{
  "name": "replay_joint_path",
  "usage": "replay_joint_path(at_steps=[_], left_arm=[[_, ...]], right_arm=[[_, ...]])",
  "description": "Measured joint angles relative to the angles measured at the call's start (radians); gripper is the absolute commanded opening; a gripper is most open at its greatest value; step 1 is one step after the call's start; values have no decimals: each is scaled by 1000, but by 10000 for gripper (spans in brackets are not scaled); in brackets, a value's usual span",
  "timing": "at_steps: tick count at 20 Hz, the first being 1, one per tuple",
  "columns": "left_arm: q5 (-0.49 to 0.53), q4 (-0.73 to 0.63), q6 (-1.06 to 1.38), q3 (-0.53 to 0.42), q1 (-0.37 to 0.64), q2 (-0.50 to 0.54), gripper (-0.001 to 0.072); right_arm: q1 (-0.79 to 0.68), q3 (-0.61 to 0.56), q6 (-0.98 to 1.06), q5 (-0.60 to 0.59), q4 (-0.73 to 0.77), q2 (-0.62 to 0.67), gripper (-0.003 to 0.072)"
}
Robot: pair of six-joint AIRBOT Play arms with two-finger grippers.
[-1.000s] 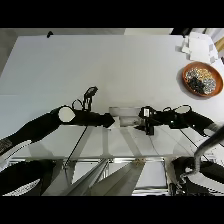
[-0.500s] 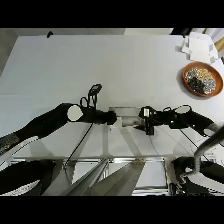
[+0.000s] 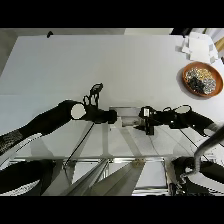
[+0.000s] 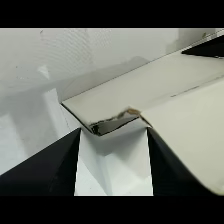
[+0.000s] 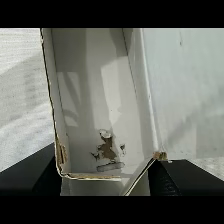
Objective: Fold the box and place the chain.
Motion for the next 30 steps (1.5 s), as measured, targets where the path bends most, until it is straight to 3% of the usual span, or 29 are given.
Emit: replay_joint_path(at_steps=[14,30], left_arm=[[-111,164,-226,102,-60,-55,458],[-376,272,-421,270,-74,-136,456]], right_arm=[[0,0,-1,0,0,0,335],[0,0,-1,1,0,0,335]])
